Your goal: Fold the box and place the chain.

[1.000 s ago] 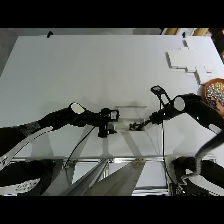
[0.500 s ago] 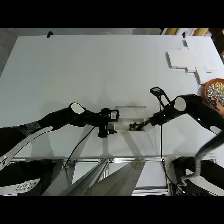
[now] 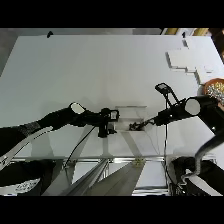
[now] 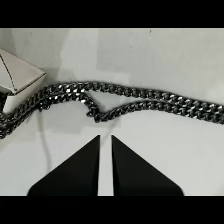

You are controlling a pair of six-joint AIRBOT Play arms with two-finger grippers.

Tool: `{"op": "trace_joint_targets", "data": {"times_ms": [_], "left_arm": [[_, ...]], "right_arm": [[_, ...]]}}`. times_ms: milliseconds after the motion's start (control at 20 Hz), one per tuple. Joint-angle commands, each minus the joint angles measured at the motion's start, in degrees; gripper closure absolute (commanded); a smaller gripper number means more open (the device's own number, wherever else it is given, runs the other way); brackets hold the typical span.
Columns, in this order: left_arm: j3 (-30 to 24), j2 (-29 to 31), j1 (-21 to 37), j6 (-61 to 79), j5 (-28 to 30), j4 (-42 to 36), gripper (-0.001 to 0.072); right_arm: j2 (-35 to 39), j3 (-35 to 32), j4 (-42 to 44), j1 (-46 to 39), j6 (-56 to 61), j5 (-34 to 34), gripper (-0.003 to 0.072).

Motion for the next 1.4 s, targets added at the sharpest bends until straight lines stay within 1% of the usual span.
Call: {"op": "trace_joint_targets", "data": {"times_ms": [0,150,300,450,500,550,700,1000,1050,1200,1350], "left_arm": [[-0.02,0.02,0.02,0.02,0.00,0.02,0.0617],[-0.02,0.02,0.02,0.02,-0.02,0.02,0.0617],[-0.02,0.04,0.02,0.02,0.00,0.02,0.0617],[-0.02,0.04,0.02,0.02,0.00,0.02,0.0617],[-0.02,0.04,0.02,0.02,0.00,0.02,0.0617],[-0.02,0.04,0.02,0.02,0.00,0.02,0.0617],[-0.02,0.04,0.02,0.02,0.00,0.02,0.0617],[-0.02,0.04,0.02,0.02,0.00,0.02,0.0617],[-0.02,0.02,0.02,0.02,0.00,0.02,0.0617],[-0.02,0.04,0.02,0.02,0.00,0.02,0.0617],[-0.02,0.04,0.02,0.02,0.00,0.02,0.0617]], "right_arm": [[0.20,-0.57,0.61,0.02,-3.15,-2.60,0.0566],[-2.51,-2.36,3.48,0.02,-17.62,-3.96,0.0566],[-5.64,-3.13,5.81,0.02,-24.72,-3.74,0.0566],[-7.65,-3.15,5.75,0.02,-25.79,-3.93,0.0565],[-7.96,-3.17,5.75,0.02,-26.67,-3.87,0.0548],[-7.98,-3.21,5.73,0.02,-27.30,-3.82,0.0488],[-7.98,-3.21,5.70,0.02,-29.03,-3.91,0.0485],[-8.22,-3.26,5.01,0.00,-29.24,-6.95,0.0493],[-8.22,-3.26,5.03,0.00,-29.79,-6.95,0.0515],[-8.28,-3.26,5.03,0.00,-29.88,-6.93,0.0514],[-10.05,-3.26,5.18,0.00,-29.92,-6.27,0.0506]]}}
